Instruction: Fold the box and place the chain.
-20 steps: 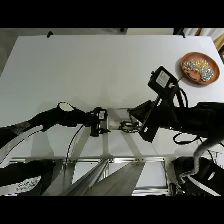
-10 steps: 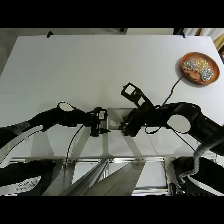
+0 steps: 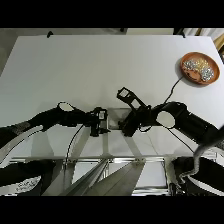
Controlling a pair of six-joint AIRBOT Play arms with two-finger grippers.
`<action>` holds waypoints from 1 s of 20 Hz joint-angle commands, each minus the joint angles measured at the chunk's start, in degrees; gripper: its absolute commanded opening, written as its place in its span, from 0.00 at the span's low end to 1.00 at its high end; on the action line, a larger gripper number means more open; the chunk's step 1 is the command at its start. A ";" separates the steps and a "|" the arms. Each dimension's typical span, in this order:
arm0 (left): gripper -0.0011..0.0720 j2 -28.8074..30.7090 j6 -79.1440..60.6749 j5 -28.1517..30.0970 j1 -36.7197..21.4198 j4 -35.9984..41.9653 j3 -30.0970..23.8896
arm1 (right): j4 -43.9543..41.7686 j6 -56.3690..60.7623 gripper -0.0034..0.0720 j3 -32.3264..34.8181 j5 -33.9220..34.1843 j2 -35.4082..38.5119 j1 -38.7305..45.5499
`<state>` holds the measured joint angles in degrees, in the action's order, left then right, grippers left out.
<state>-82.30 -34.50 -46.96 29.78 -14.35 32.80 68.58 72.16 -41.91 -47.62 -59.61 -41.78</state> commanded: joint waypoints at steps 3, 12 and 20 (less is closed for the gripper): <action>0.30 0.04 0.00 0.02 -0.04 -0.02 -0.02 | 2.03 3.26 0.30 0.00 -8.48 6.58 -0.07; 0.30 0.02 0.00 0.00 -0.04 -0.02 -0.02 | 4.79 15.23 0.44 7.93 -5.11 7.93 -6.21; 0.30 0.04 0.00 0.00 -0.04 0.00 -0.02 | 18.82 38.77 0.44 15.89 10.86 6.99 -13.68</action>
